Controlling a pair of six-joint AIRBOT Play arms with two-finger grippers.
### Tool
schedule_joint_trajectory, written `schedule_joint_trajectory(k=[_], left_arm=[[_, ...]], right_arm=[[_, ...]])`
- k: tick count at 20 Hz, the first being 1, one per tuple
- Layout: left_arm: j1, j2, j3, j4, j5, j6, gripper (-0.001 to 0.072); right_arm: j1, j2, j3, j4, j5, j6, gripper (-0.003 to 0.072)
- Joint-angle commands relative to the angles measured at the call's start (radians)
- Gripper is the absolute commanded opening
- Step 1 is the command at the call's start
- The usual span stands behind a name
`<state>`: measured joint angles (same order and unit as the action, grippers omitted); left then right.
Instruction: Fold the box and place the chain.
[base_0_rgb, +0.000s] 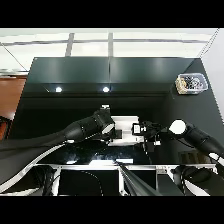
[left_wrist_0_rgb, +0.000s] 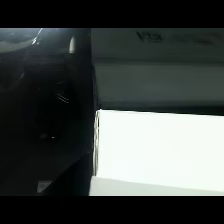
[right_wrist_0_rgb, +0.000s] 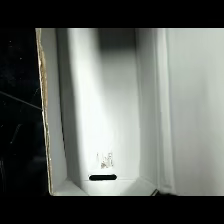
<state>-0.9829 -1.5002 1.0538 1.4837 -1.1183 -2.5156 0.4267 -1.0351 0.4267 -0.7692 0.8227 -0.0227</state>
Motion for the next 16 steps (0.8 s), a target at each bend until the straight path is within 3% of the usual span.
schedule_joint_trajectory(k=[1,5,12,16], left_arm=[[0.018,0.000,0.000,0.009,-0.019,0.037,0.0027],[0.021,0.000,0.000,0.030,-0.033,0.037,0.0027],[0.021,0.000,0.000,0.030,-0.035,0.041,0.0028],[0.021,0.000,0.000,0.030,-0.036,0.041,0.0028]], right_arm=[[-0.001,0.016,0.024,-0.077,0.083,0.034,0.0517],[-0.001,0.016,0.025,-0.073,0.142,0.034,0.0516],[0.000,0.015,0.024,-0.032,0.013,0.027,0.0515],[0.015,0.014,0.022,-0.024,0.011,0.027,0.0483]])
